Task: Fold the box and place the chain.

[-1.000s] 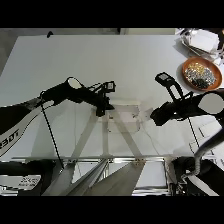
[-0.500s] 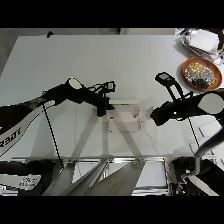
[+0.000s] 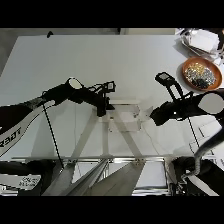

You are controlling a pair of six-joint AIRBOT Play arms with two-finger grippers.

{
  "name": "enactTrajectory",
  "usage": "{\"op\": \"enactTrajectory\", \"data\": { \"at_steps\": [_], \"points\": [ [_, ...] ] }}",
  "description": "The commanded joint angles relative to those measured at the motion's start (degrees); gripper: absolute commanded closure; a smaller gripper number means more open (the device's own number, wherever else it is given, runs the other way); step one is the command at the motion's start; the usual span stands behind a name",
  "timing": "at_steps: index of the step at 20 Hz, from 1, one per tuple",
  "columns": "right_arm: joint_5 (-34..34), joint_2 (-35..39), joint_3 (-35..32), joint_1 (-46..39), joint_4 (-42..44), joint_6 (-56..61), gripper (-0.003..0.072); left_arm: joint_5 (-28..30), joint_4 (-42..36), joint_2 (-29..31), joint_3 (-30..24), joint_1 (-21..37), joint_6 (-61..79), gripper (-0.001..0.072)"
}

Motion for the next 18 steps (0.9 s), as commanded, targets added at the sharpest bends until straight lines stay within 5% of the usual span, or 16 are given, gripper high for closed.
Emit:
{"op": "enactTrajectory", "data": {
  "at_steps": [1,7,8,10,17,18],
  "points": [
    [-0.07,0.04,0.07,0.07,0.31,0.0,0.0388,-0.55,0.04,-0.04,-0.04,-0.04,-0.02,0.0695],
    [0.2,0.04,0.07,0.07,0.33,-1.53,0.0393,-0.66,0.02,-0.02,-0.04,-0.04,-0.04,0.0696],
    [0.17,0.04,0.07,0.07,0.35,-3.82,0.0439,-0.66,0.02,-0.02,-0.04,-0.04,-0.04,0.0696],
    [0.0,0.0,0.07,0.07,0.35,-9.7,0.0669,-0.63,0.02,-0.02,-0.04,-0.04,-0.04,0.0696],
    [-6.25,-3.58,-4.0,2.64,4.35,-38.25,0.0659,-0.66,0.02,-0.02,-0.04,-0.04,-0.04,0.0696],
    [-5.7,-5.25,-4.04,4.09,4.26,-39.34,0.053,-0.66,0.02,-0.02,-0.04,-0.07,-0.04,0.0696]
  ]
}}
